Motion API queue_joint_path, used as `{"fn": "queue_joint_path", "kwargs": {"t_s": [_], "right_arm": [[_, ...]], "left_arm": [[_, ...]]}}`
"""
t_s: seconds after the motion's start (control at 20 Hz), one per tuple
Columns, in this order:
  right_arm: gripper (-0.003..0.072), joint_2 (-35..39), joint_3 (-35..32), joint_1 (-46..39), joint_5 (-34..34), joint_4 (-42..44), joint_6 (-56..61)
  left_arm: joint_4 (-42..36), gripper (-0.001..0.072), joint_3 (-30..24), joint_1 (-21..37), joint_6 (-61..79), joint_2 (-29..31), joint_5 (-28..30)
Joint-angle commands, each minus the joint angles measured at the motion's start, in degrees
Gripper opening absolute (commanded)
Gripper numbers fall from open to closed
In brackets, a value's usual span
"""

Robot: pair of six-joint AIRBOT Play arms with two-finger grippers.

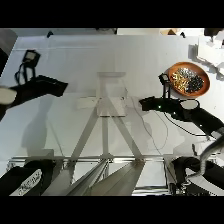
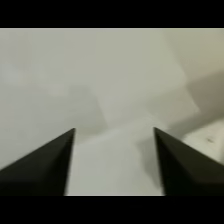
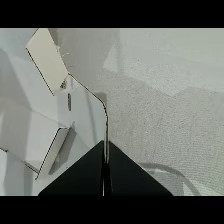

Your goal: Fold the box and place the chain.

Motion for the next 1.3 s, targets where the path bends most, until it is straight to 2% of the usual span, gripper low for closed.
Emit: {"fn": "queue_joint_path", "kwargs": {"t_s": [0.0, 0.2, 0.35, 0.45, 0.7, 1.0, 1.25], "right_arm": [[0.0014, 0.0, 0.0, 0.1, 0.0, 0.0, 0.0], [0.0014, 0.0, 0.0, 0.1, 0.0, 0.0, 0.0], [0.0014, 0.0, 0.0, 0.1, 0.0, 0.0, 0.0], [0.0014, 0.0, 0.0, 0.1, 0.0, 0.0, 0.0], [0.0014, 0.0, 0.0, 0.1, 0.0, 0.0, 0.0], [0.0014, 0.0, 0.0, 0.1, 0.0, 0.0, 0.0], [0.0014, 0.0, 0.0, 0.1, 0.0, 0.0, 0.0]], "left_arm": [[-0.8, 0.0699, 14.0, -0.8, 0.7, -15.6, -15.1], [-6.0, 0.0698, 31.2, -2.9, 10.1, -31.6, -26.9], [-9.0, 0.0698, 36.8, -5.4, 18.2, -38.8, -28.8], [-10.4, 0.0698, 37.6, -6.8, 21.9, -41.3, -28.0], [-21.2, 0.0699, 37.6, -7.3, 25.4, -44.3, -26.3], [-20.5, 0.0696, 37.6, -7.2, 25.5, -44.5, -26.7], [-14.4, 0.0696, 37.6, -4.1, 21.2, -43.9, -26.6]]}}
